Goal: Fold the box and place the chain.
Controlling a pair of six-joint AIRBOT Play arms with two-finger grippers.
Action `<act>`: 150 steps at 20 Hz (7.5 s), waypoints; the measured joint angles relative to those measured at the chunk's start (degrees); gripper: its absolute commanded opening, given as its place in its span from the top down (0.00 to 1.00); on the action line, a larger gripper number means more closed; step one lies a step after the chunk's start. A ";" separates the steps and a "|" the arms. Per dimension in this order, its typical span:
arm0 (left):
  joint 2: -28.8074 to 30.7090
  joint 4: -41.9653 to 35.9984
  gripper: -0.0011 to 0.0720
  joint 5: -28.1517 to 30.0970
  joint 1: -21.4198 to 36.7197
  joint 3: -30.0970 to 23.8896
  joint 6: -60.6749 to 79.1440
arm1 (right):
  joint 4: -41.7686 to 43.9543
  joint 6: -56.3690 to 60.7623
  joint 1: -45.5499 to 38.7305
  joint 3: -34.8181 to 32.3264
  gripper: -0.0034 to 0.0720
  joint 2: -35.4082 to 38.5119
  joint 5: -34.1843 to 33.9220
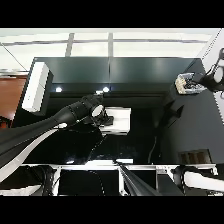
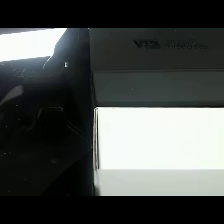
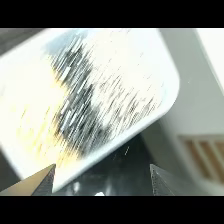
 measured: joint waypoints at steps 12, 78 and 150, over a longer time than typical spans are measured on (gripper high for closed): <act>-0.02 0.00 0.94 0.00 0.00 0.00 0.00 | 7.91 -7.43 -6.16 28.02 0.33 -24.06 15.65; 0.00 0.02 0.94 0.02 0.00 0.00 0.00 | 65.33 -48.30 27.23 -12.07 0.94 23.32 27.39; -0.02 0.02 0.94 0.15 0.00 0.00 0.00 | 64.72 -43.06 14.14 -16.72 0.94 37.24 28.61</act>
